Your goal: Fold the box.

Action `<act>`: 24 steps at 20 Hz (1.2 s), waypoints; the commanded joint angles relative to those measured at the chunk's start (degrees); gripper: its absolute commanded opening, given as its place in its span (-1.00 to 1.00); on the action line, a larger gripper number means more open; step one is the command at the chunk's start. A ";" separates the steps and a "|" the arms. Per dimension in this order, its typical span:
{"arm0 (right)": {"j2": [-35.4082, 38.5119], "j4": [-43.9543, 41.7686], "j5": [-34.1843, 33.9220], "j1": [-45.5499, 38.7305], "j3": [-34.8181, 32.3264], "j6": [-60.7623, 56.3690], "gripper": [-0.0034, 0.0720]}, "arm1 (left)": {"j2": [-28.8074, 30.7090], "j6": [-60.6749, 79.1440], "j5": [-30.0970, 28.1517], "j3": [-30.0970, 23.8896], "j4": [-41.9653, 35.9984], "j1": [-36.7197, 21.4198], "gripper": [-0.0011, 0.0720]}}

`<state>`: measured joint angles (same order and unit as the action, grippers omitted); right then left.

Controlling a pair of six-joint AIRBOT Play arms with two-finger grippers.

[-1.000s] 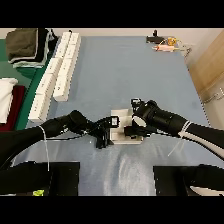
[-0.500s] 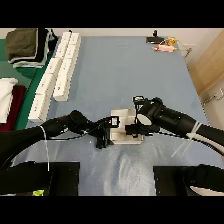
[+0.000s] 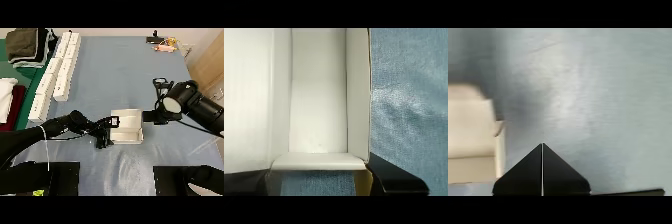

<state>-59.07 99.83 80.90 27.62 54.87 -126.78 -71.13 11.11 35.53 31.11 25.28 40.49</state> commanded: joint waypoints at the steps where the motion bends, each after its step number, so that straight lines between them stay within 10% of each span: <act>1: -2.43 -9.09 -4.15 -12.79 0.15 13.90 -0.90 | 0.00 0.00 0.02 0.02 0.00 0.00 0.46; 13: -30.73 -73.13 -1.86 -33.94 0.31 58.58 -0.90 | 0.00 0.00 0.00 0.02 0.02 0.00 0.46; 24: -23.21 -60.85 5.88 -30.14 -1.55 71.36 -0.90 | 0.00 -0.02 0.00 0.02 0.00 0.02 0.46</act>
<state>-85.95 34.37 87.74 -4.58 54.48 -59.22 -71.13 11.09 35.55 31.11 25.28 40.49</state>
